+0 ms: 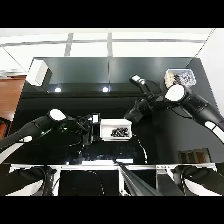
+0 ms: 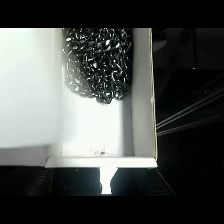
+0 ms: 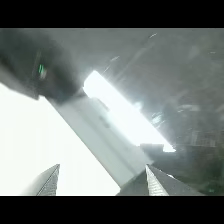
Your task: Fold the box and place the chain.
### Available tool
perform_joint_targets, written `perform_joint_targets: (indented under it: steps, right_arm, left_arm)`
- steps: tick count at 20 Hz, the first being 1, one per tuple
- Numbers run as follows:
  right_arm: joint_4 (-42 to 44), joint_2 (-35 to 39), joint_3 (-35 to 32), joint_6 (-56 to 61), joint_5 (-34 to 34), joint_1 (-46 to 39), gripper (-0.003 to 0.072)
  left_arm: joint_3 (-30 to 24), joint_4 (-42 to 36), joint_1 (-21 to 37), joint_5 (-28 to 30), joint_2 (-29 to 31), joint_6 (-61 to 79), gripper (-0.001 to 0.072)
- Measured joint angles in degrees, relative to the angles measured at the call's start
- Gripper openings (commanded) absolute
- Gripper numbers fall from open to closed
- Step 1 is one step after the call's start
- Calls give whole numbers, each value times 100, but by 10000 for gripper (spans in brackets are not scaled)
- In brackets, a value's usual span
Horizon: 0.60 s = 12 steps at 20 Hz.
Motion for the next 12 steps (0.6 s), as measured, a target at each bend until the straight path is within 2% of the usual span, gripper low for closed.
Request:
perform_joint_targets:
  steps: [7, 12]
  right_arm:
    - [-662, 9, -127, -922, -20, 793, 710]
    - [-907, 57, -55, -1412, 221, 997, 709]
  left_arm:
    - [0, 0, -2, 0, 0, -2, 284]
    - [0, 0, -2, -9, 0, -7, 284]
